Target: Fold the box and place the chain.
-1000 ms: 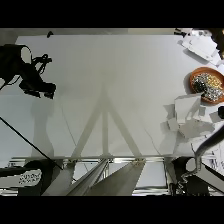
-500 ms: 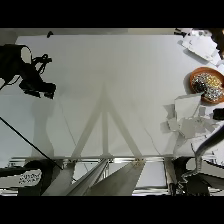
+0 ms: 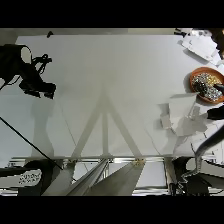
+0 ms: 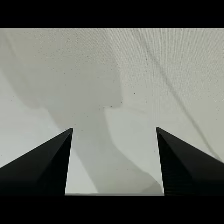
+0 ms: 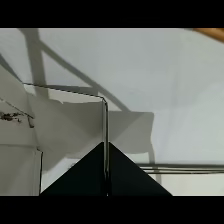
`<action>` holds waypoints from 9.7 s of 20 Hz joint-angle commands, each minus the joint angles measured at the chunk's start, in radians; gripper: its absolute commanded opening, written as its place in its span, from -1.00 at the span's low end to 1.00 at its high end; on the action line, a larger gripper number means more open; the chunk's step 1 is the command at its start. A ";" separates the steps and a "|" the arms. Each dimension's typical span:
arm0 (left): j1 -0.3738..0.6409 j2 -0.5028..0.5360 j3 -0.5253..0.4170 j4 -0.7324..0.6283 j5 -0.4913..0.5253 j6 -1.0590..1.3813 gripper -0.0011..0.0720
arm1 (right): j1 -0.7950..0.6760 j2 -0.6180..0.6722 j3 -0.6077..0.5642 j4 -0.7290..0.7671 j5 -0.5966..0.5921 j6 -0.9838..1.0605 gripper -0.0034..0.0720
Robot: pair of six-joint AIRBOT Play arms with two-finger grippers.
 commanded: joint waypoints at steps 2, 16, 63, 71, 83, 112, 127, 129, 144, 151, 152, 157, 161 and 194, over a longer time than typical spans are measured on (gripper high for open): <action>0.001 0.001 0.000 0.000 0.000 0.000 0.61 | 0.096 0.065 -0.001 0.271 0.078 -0.073 -0.88; 0.001 0.001 0.000 0.011 0.014 0.272 0.61 | 0.469 0.474 -0.502 0.706 -0.139 0.036 -0.88; -0.183 -0.295 -0.002 -0.923 -0.026 0.818 0.94 | 0.819 0.474 -0.573 0.685 -0.334 0.255 -0.87; -0.183 -0.295 -0.002 -0.966 -0.016 0.789 0.50 | 0.819 0.474 -0.573 0.685 -0.346 0.255 -0.87; -0.243 -0.295 -0.002 -0.967 0.137 0.879 0.57 | 0.819 0.474 -0.573 0.692 -0.405 0.333 -0.87; -0.324 -0.315 -0.002 -1.023 0.227 1.105 -0.96 | 0.819 0.475 -0.546 0.696 -0.335 0.333 0.02; -0.468 0.092 -0.468 -1.137 0.570 1.423 -0.96 | 0.819 0.857 -0.298 0.313 0.132 0.543 0.39; -0.500 0.092 -0.468 -1.138 0.604 1.497 -0.95 | 0.819 0.922 -0.298 0.310 0.151 0.549 0.39; -0.563 0.032 -0.468 -1.094 0.819 1.584 -0.94 | 0.819 0.946 -0.318 0.309 0.106 0.565 0.37; -0.563 0.031 -0.468 -1.078 0.857 1.604 -0.94 | 0.819 0.946 -0.445 0.305 0.078 0.564 0.37; -0.563 0.031 -0.468 -1.077 0.857 1.606 -0.94 | 0.819 0.946 -0.454 0.305 0.078 0.565 0.37; -0.563 0.010 -0.468 -1.079 0.872 1.627 -0.94 | 0.819 0.946 -0.459 0.306 0.060 0.564 0.37; -0.563 -0.018 -0.467 -1.104 0.876 1.627 -0.94 | 0.819 0.946 -0.459 0.306 0.060 0.564 0.37; -0.563 -0.019 -0.467 -1.122 0.893 1.624 -0.92 | 1.007 0.607 -0.663 0.525 -0.473 -0.798 0.85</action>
